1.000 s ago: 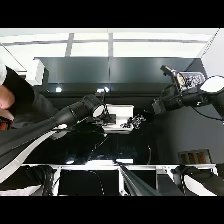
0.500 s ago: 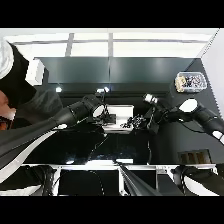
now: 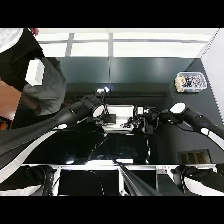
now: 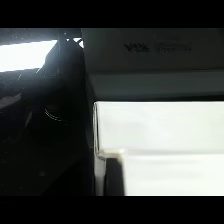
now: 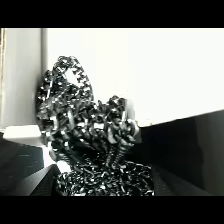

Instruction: Fold the box and place the chain.

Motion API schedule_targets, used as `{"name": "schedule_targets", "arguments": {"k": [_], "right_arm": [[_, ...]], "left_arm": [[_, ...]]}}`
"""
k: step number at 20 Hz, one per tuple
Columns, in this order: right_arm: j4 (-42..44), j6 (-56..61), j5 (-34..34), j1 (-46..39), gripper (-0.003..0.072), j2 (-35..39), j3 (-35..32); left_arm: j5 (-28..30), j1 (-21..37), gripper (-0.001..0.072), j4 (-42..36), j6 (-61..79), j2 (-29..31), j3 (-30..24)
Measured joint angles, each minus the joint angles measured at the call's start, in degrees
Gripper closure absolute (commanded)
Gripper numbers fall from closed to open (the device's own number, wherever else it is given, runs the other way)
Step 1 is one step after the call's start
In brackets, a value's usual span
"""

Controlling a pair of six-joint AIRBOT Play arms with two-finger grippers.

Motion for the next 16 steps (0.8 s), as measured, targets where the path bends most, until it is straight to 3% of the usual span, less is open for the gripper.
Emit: {"name": "schedule_targets", "arguments": {"k": [2,3,5,6,7,12,16], "right_arm": [[0.3,0.5,-0.9,0.1,0.0011,-0.4,0.0],[-0.1,1.4,-1.2,0.1,0.0216,-0.5,0.0],[-1.8,3.7,-1.3,0.1,0.0310,-0.6,0.0],[-2.5,4.7,-1.5,0.1,0.0592,-0.6,0.0],[-3.3,5.9,-1.9,0.1,0.0675,-0.5,0.0],[-7.4,13.8,-1.2,-0.1,0.0674,2.7,-0.1],[-10.7,29.6,1.6,-0.9,0.0675,9.0,1.1]], "left_arm": [[0.0,0.0,0.0685,0.0,0.0,0.0,0.0],[0.0,0.0,0.0684,0.0,0.0,0.0,0.0],[0.0,0.0,0.0685,0.0,0.0,0.0,0.0],[0.0,0.0,0.0685,0.0,0.0,0.0,0.0],[0.0,0.0,0.0684,0.0,0.0,0.0,0.0],[0.0,0.0,0.0685,0.0,0.0,0.0,0.0],[0.0,0.0,0.0684,0.0,0.0,0.0,0.0]]}}
